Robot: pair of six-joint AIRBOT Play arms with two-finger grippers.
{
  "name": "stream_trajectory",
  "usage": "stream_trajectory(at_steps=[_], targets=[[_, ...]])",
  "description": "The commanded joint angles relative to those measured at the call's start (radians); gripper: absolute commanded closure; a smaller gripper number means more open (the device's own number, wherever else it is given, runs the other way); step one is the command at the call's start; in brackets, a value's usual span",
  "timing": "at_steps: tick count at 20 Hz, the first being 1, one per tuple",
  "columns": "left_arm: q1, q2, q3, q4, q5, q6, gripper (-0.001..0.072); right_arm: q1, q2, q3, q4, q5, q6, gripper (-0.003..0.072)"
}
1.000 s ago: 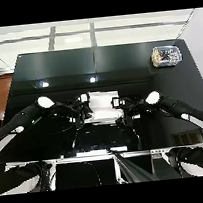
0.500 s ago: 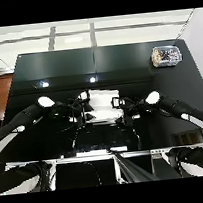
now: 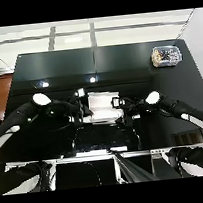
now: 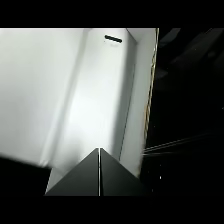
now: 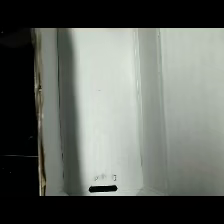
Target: Fold the box and place the chain.
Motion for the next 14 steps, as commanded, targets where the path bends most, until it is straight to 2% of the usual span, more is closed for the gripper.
stream_trajectory(at_steps=[1, 4, 6, 7, 8, 10, 12, 14], targets=[[0.098, 0.101, 0.049, 0.291, -0.073, -0.477, 0.0685, 0.000, 0.000, 0.000, 0.000, 0.000, 0.000, 0.0560], [0.254, 0.129, 0.043, 0.526, -0.133, -0.773, 0.0684, 0.000, 0.000, 0.000, 0.000, 0.000, 0.000, 0.0560], [0.379, 0.094, 0.004, 0.534, -0.131, -1.038, 0.0684, 0.000, 0.000, 0.000, 0.000, 0.000, 0.000, 0.0560], [0.447, 0.060, -0.016, 0.482, -0.145, -1.201, 0.0683, 0.000, 0.000, 0.000, 0.000, 0.000, 0.000, 0.0560], [0.507, 0.017, -0.029, 0.404, -0.185, -1.245, 0.0683, 0.000, 0.000, 0.000, 0.000, 0.000, 0.000, 0.0560], [0.589, -0.085, -0.047, 0.181, -0.265, -1.119, 0.0684, 0.000, 0.000, 0.000, 0.000, 0.000, 0.000, 0.0560], [0.589, -0.183, -0.048, 0.031, -0.288, -1.051, 0.0686, 0.000, 0.000, 0.000, 0.000, 0.000, 0.000, 0.0560], [0.537, -0.248, -0.039, -0.003, -0.269, -1.032, 0.0686, 0.000, 0.000, 0.000, 0.000, 0.000, 0.000, 0.0559]])
